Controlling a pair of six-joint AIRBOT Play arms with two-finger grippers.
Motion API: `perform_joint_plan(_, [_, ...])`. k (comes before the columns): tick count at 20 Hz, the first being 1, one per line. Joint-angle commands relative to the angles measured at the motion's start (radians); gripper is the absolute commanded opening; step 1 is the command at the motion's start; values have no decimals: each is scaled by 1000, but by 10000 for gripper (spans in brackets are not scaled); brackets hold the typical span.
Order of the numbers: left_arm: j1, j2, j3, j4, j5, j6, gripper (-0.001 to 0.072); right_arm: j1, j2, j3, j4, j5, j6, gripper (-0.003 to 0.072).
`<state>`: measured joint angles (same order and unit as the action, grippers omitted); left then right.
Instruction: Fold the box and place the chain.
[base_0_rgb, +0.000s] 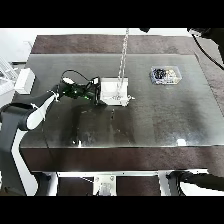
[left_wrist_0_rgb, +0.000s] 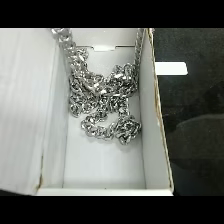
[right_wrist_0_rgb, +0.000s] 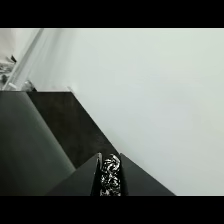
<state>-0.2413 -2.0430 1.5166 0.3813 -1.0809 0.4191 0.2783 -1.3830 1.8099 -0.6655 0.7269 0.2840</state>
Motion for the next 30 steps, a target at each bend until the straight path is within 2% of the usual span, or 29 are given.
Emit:
perform_joint_plan(1, [1,1,0,0,0,0,471,1,-4,-3,-1,88,88,6])
perform_joint_plan(5, [1,1,0,0,0,0,472,0,-4,-78,-8,130,139,6])
perform_joint_plan(10, [1,1,0,0,0,0,472,1,-7,-245,-7,127,159,6])
perform_joint_plan(17, [1,1,0,0,0,0,471,1,-53,-414,4,127,153,6])
perform_joint_plan(20, [1,1,0,0,0,0,472,1,-105,-455,4,127,153,6])
perform_joint_plan(26, [1,1,0,0,0,0,472,1,-194,-466,2,131,153,9])
perform_joint_plan(27, [1,1,0,0,0,0,472,-2,-194,-465,3,131,153,44])
perform_joint_plan(28, [1,1,0,0,0,0,472,-7,-193,-465,3,131,154,269])
perform_joint_plan(29, [1,1,0,0,-1,0,472,-12,-192,-465,2,132,153,404])
perform_joint_plan(30, [1,1,0,0,-1,0,472,-16,-191,-465,2,143,154,406])
